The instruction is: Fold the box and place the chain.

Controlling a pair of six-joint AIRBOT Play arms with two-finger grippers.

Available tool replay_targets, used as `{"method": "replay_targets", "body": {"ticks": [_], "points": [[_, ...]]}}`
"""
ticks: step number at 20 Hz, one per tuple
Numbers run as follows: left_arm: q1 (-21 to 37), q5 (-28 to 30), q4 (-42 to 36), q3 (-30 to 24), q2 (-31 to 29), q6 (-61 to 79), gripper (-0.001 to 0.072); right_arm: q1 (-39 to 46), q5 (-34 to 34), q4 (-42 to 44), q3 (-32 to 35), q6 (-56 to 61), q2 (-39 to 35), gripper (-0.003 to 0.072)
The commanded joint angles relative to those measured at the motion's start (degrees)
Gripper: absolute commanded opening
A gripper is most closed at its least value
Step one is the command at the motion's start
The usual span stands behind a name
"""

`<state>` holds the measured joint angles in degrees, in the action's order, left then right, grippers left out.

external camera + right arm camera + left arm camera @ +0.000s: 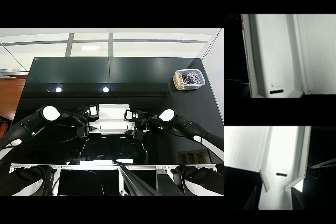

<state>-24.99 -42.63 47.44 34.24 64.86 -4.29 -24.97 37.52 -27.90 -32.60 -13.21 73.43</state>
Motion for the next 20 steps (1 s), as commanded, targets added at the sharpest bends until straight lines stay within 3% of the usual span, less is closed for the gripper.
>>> {"method": "replay_targets", "body": {"ticks": [1,2,4,6,9,12,16,20], "points": [[-0.6,-0.2,-0.4,0.0,0.7,-0.9,0.0415,0.0,0.0,0.0,0.0,0.0,0.0,0.0424],[-0.6,-0.2,-1.1,0.0,0.7,-0.9,0.0346,0.0,0.0,0.0,0.0,0.0,0.0,0.0424],[-0.6,-0.2,-3.4,0.0,0.7,-0.9,0.0332,0.0,0.0,0.0,0.0,0.0,0.0,0.0424],[-0.6,-0.4,-5.8,0.0,0.8,-0.9,0.0212,0.0,0.0,0.0,0.0,0.0,0.0,0.0424],[-0.6,-2.7,-9.8,0.0,1.9,-0.6,0.0213,0.0,0.0,0.0,0.0,0.0,0.0,0.0424],[-0.6,-1.2,-14.4,0.0,3.4,0.1,0.0212,0.0,0.0,0.0,0.0,0.0,0.0,0.0424],[-1.3,-1.2,-15.2,0.0,5.8,3.0,0.0211,0.0,0.0,0.0,0.0,0.0,0.0,0.0424],[-2.5,-0.5,-15.4,0.2,6.5,4.8,0.0136,0.0,0.0,0.0,0.0,0.0,0.0,0.0424]]}}
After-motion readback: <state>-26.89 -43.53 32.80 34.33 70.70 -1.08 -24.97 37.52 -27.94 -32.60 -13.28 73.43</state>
